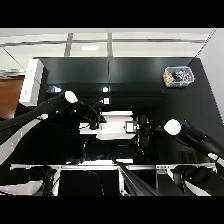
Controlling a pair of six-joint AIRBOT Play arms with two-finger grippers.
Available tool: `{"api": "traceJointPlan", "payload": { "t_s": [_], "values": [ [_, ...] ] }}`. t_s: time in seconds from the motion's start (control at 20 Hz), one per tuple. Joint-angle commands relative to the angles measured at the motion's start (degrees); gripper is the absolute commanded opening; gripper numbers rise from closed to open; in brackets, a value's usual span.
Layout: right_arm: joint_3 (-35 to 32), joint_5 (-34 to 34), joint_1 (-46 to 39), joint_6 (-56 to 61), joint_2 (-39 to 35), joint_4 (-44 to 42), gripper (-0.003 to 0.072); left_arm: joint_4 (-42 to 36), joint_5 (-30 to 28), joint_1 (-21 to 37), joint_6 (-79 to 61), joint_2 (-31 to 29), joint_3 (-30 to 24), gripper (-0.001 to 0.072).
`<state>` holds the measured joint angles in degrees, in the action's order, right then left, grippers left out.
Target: Fold the box and place the chain.
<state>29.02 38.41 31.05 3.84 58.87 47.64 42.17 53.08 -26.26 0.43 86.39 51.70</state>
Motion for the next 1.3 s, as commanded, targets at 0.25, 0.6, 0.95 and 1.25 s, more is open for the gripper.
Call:
{"api": "traceJointPlan", "payload": {
  "t_s": [0.25, 0.6, 0.95, 1.25],
  "values": [
    [3.8, -1.8, -4.4, 0.0, -0.4, -2.4, 0.07, -0.1, 0.1, 0.0, 0.0, 0.0, 0.0, 0.0027],
    [3.8, -1.6, -8.5, -9.7, 1.5, -12.7, 0.07, -0.1, 0.1, 0.0, 0.0, 0.0, 0.0, 0.0027],
    [3.7, 6.4, -9.5, -19.3, 7.1, -20.0, 0.07, -0.1, 0.1, 0.0, 0.0, 0.0, 0.0, 0.0027],
    [3.6, 6.1, -9.5, -25.6, 10.4, -20.8, 0.07, 0.0, -2.1, 0.0, 0.0, 0.2, 0.0, 0.0027]
  ]
}}
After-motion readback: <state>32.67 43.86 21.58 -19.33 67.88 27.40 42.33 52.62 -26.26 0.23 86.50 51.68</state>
